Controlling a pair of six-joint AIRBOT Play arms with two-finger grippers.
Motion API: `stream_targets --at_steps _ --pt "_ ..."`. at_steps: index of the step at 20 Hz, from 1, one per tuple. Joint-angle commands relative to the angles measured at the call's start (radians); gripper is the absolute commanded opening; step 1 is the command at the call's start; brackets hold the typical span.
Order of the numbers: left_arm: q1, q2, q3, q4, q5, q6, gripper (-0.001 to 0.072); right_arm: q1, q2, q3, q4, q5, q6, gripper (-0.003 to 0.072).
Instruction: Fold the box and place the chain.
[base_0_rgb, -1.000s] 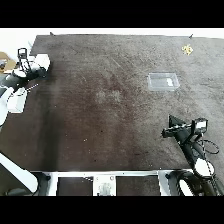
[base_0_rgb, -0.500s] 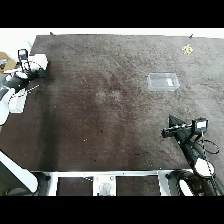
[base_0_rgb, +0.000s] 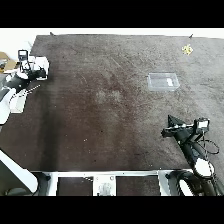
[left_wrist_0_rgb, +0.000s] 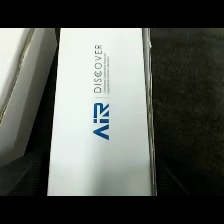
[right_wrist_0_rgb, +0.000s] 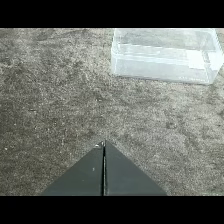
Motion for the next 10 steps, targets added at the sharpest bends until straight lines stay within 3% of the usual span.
stream_targets --at_steps 1,7,9,10 --pt "0.0 0.006 0.027 0.0 -0.019 0.002 0.0719 -0.001 0.0 0.0 0.0 0.0 0.005 0.0003" --pt "0.0 0.159 0.053 0.019 -0.055 0.002 0.0718 -0.001 0.0 0.0 0.0 -0.001 0.004 0.0003" --pt "0.0 0.25 0.053 0.018 -0.124 0.002 0.0705 -0.001 0.0 0.0 -0.004 -0.001 0.004 0.0003" --pt "0.0 0.303 0.053 0.018 -0.187 0.001 0.0557 -0.001 0.0 0.0 -0.008 -0.002 0.004 0.0003"
